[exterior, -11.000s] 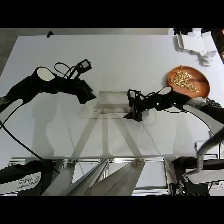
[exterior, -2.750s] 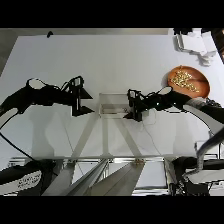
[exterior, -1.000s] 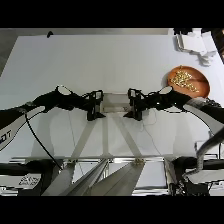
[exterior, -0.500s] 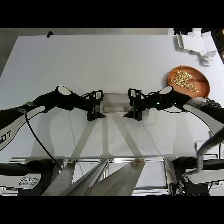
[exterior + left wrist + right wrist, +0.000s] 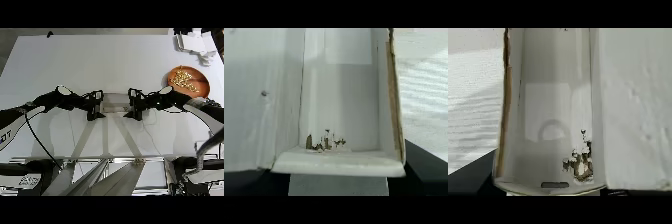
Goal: Fold the box and place the chain.
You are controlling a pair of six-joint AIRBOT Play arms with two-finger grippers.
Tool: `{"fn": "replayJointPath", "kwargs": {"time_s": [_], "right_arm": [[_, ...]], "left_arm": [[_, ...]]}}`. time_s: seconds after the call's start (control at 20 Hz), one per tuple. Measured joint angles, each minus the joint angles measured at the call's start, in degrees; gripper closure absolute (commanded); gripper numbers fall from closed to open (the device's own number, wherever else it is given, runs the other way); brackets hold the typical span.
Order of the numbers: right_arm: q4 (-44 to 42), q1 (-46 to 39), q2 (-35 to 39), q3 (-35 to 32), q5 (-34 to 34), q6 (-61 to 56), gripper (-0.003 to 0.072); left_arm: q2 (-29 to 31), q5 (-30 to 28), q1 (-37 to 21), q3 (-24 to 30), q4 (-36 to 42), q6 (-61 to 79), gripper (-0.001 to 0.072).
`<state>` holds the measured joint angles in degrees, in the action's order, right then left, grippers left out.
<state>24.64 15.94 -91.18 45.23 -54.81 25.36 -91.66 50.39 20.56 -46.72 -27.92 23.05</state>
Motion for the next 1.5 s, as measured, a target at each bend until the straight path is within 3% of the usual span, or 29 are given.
{"fn": "replayJointPath", "kwargs": {"time_s": [0.2, 0.55, 0.6, 0.7, 0.75, 0.85, 1.0, 1.15, 1.5], "right_arm": [[3.7, 0.0, 1.1, 0.0, 0.1, -3.3, 0.0045], [25.6, 0.0, 11.5, 0.0, 2.2, -19.0, 0.0053], [28.1, 0.0, 13.2, 0.0, 2.0, -21.2, 0.0149], [31.3, 0.0, 16.7, 0.0, 1.4, -24.9, 0.0445], [32.4, 0.0, 18.3, 0.0, 0.5, -26.1, 0.0632], [33.4, 0.0, 21.3, 0.0, -0.6, -28.0, 0.067], [30.2, 0.0, 23.7, 0.0, -2.4, -29.9, 0.0676], [20.4, 0.0, 23.5, 0.0, -0.7, -30.7, 0.0676], [-3.5, 0.0, 12.1, 0.0, 12.9, -31.4, 0.0672]], "left_arm": [[0.0, 0.0, 0.0, 0.0, 0.1, -0.1, 0.0593], [0.0, -0.1, 0.0, 0.0, 0.5, -0.3, 0.0593], [0.0, -0.1, 0.0, 0.0, 0.4, -0.3, 0.0593], [0.0, -0.1, 0.0, 0.0, 0.3, -0.2, 0.0593], [0.0, -0.1, 0.0, 0.0, 0.3, -0.2, 0.0593], [0.0, -0.1, 0.0, 0.0, 0.3, -0.1, 0.0593], [0.0, -0.1, 0.0, 0.0, 0.2, -0.1, 0.0593], [0.0, -0.1, 0.0, 0.0, 0.2, -0.1, 0.0593], [0.0, 0.0, 0.0, 0.0, 0.2, -0.1, 0.0593]]}}
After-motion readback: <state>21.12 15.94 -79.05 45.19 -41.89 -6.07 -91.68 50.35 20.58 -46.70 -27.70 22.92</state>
